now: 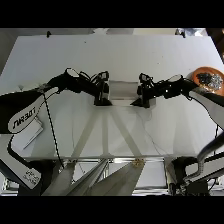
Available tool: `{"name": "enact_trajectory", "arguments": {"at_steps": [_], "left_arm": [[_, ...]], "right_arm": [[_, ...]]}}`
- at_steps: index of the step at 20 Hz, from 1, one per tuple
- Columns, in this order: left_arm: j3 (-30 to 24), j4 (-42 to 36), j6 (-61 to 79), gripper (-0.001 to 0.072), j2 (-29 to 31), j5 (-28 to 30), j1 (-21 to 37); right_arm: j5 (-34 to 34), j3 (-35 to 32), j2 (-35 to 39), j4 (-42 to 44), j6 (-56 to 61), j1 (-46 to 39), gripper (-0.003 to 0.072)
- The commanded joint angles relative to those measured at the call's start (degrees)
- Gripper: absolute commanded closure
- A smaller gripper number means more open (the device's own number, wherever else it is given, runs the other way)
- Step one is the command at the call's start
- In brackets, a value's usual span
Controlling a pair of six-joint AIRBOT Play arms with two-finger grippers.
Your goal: Fold the box and place the chain.
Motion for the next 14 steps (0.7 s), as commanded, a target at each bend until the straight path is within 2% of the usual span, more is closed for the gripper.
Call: {"name": "enact_trajectory", "arguments": {"at_steps": [1, 3, 4, 5, 6, 14], "left_arm": [[0.00, 0.92, -2.27, 0.0012, 0.07, 1.97, -1.01], [0.00, 0.96, -2.27, 0.0016, 0.07, 1.84, -1.31], [0.00, 1.20, -2.25, 0.0056, 0.07, 1.84, -1.31], [0.00, 1.38, -2.25, 0.0208, 0.07, 1.81, -1.33], [0.00, 1.38, -2.23, 0.0309, 0.07, 1.55, -1.33], [0.00, 2.51, -2.25, 0.0316, 0.07, -0.13, -1.36]], "right_arm": [[0.13, 0.04, -0.02, -0.09, -0.04, 0.02, 0.0276], [0.13, 0.04, -0.02, -0.09, -0.04, 0.02, 0.0276], [0.13, 0.04, -0.02, -0.09, -0.04, 0.02, 0.0276], [0.13, 0.04, -0.02, -0.09, -0.04, 0.02, 0.0276], [0.13, 0.04, -0.02, -0.09, -0.04, 0.02, 0.0276], [0.13, 0.04, -0.02, -0.09, -0.04, 0.02, 0.0276]]}}
